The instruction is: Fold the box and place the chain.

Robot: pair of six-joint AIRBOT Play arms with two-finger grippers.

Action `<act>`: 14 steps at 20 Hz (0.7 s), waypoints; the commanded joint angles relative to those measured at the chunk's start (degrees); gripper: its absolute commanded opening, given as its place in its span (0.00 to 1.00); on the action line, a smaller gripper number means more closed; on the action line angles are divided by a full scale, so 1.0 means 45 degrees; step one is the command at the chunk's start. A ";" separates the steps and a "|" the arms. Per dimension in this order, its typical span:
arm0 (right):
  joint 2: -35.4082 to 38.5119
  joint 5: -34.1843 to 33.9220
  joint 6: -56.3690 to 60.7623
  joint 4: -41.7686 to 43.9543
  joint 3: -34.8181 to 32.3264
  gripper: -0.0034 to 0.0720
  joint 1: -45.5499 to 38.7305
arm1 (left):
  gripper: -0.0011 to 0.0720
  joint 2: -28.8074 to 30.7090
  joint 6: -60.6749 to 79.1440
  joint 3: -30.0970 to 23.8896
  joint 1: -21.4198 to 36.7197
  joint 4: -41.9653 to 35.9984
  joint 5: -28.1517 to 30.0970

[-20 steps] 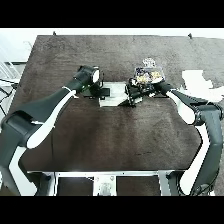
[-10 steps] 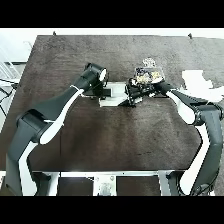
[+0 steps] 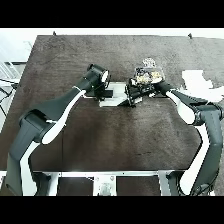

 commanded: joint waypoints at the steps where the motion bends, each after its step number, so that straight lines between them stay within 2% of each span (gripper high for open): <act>1: 0.0005 0.0005 -0.0019 -0.0005 0.0005 0.71 -0.0015 | 0.04 -0.0121 0.0117 0.0010 0.0010 0.0049 -0.0034; 4: 0.0005 0.0005 -0.0019 -0.0005 0.0005 0.71 -0.0015 | 0.04 -0.0131 0.0112 0.0010 0.0010 0.0010 0.0000; 5: 0.0005 0.0005 -0.0019 -0.0005 0.0005 0.71 -0.0015 | 0.28 -0.0102 0.0107 0.0010 0.0010 0.0010 -0.0073; 6: 0.0005 0.0005 -0.0019 -0.0005 0.0005 0.71 -0.0015 | 0.71 -0.0044 0.0121 0.0015 0.0010 0.0005 -0.0219; 7: 0.0005 0.0005 -0.0019 -0.0005 0.0005 0.71 -0.0015 | 0.79 -0.0039 0.0272 0.0170 0.0010 0.0005 -0.0457; 12: 0.0005 0.0005 -0.0019 -0.0005 0.0005 0.71 -0.0015 | 0.79 -0.0024 0.1540 0.1768 0.0010 -0.0306 -0.2807; 14: 0.0005 0.0005 -0.0019 -0.0005 0.0005 0.71 -0.0015 | 0.79 0.0350 0.2132 0.1812 0.0010 -0.0476 -0.3303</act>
